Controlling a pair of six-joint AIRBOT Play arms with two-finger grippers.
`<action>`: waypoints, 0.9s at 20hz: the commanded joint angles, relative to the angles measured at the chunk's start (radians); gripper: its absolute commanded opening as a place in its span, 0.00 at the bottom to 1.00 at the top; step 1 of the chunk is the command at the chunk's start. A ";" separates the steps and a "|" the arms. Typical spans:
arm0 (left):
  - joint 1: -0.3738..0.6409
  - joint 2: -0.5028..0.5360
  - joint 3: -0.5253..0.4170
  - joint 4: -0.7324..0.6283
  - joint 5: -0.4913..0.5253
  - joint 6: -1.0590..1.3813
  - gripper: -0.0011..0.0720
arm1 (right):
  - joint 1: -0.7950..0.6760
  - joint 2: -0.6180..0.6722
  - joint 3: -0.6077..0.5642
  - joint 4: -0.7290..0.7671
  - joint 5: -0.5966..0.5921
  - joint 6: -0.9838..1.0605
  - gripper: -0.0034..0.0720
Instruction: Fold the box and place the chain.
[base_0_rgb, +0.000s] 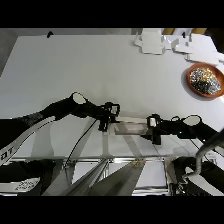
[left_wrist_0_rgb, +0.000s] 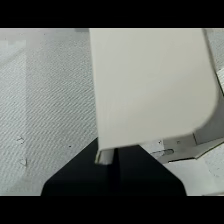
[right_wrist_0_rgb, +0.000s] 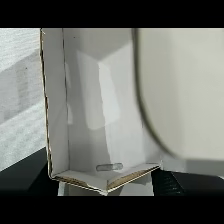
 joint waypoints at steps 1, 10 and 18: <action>0.000 0.001 0.001 0.000 0.000 0.000 0.03 | 0.000 -0.001 0.000 0.002 -0.008 -0.002 0.58; 0.000 0.001 0.001 0.000 0.000 0.000 0.03 | 0.000 -0.001 0.000 -0.007 -0.023 -0.002 0.79; 0.001 0.001 0.001 0.000 0.001 0.000 0.03 | 0.000 -0.001 0.000 -0.015 -0.023 -0.002 0.79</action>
